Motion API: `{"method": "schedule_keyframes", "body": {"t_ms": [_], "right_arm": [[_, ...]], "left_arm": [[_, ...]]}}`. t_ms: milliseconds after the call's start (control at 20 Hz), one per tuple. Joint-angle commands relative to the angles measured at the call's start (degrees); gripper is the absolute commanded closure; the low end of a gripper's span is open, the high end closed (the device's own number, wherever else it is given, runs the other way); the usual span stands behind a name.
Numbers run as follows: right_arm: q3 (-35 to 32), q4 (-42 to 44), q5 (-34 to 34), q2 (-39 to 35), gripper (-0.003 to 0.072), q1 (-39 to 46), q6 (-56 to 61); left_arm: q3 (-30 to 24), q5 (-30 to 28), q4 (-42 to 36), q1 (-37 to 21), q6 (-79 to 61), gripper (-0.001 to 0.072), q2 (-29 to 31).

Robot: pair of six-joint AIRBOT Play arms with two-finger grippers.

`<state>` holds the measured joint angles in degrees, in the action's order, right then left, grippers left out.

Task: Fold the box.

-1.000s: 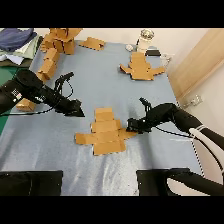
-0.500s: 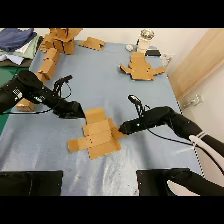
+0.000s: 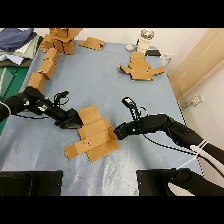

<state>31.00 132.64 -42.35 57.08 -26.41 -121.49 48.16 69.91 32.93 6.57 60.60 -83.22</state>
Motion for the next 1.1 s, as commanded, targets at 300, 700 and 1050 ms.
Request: {"method": "schedule_keyframes", "body": {"t_ms": [300, 700, 1050], "right_arm": [[-0.1, -0.2, 0.3, -0.1, 0.0685, -1.2, 1.0], [-0.1, -0.4, 1.4, 0.0, 0.0685, -1.2, 1.0], [-0.1, -0.4, 1.6, 0.0, 0.0684, -1.2, 1.0]], "left_arm": [[0.3, -0.7, -20.9, 0.2, -17.9, 0.0194, -8.6], [0.4, 1.3, -15.7, 0.2, -18.9, 0.0439, -8.6], [0.5, 1.4, -17.0, 0.5, -20.8, 0.0698, -9.4]]}}
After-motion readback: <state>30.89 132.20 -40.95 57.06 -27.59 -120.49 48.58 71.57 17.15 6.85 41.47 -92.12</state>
